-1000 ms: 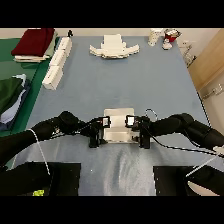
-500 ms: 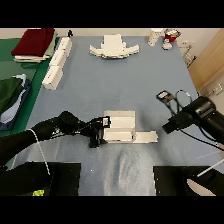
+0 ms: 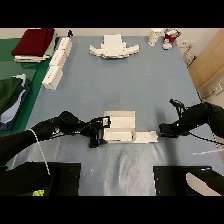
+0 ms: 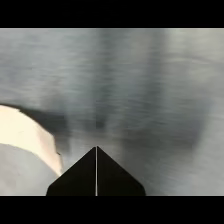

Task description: Fold the box.

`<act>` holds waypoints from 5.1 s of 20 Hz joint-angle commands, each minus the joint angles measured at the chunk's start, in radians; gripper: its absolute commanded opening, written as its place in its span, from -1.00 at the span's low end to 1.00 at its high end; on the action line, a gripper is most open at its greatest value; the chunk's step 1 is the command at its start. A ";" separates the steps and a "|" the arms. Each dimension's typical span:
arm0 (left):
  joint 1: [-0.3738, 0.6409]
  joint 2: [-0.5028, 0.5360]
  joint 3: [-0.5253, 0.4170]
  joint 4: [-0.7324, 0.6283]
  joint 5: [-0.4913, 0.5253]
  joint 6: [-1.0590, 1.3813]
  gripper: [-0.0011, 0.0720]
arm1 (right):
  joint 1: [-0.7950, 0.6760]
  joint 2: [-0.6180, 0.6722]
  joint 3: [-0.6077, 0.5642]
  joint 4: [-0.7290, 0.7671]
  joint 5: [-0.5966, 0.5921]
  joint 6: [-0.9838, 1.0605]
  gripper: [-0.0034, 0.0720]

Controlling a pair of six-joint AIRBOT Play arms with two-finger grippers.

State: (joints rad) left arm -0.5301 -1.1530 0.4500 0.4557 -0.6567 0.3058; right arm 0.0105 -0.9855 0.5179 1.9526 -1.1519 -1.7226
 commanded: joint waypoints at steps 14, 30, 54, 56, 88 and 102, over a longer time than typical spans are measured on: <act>0.000 0.000 0.001 0.000 0.000 0.000 0.48 | 0.079 -0.048 -0.066 0.394 0.040 -0.250 -0.29; 0.000 0.000 0.001 0.000 0.000 0.000 0.48 | 0.364 -0.049 0.038 0.388 0.214 -0.158 0.45; 0.000 0.000 0.001 0.000 0.000 0.000 0.48 | 0.921 -0.334 0.402 -0.499 0.007 1.106 0.13; 0.000 0.000 0.001 0.000 0.000 0.000 0.48 | 0.921 -0.342 0.401 -0.499 0.006 1.112 -0.20; 0.000 0.000 0.001 0.000 0.000 0.000 0.48 | 0.741 -0.045 0.407 -0.513 -0.130 0.909 -0.90; 0.000 0.000 0.001 0.000 0.000 0.000 0.48 | 0.127 -0.454 0.389 0.618 -0.074 -0.276 -0.90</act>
State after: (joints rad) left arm -0.5301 -1.1530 0.4500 0.4557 -0.6563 0.3058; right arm 0.1871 -1.3178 0.8837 2.2730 -1.1267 -1.6768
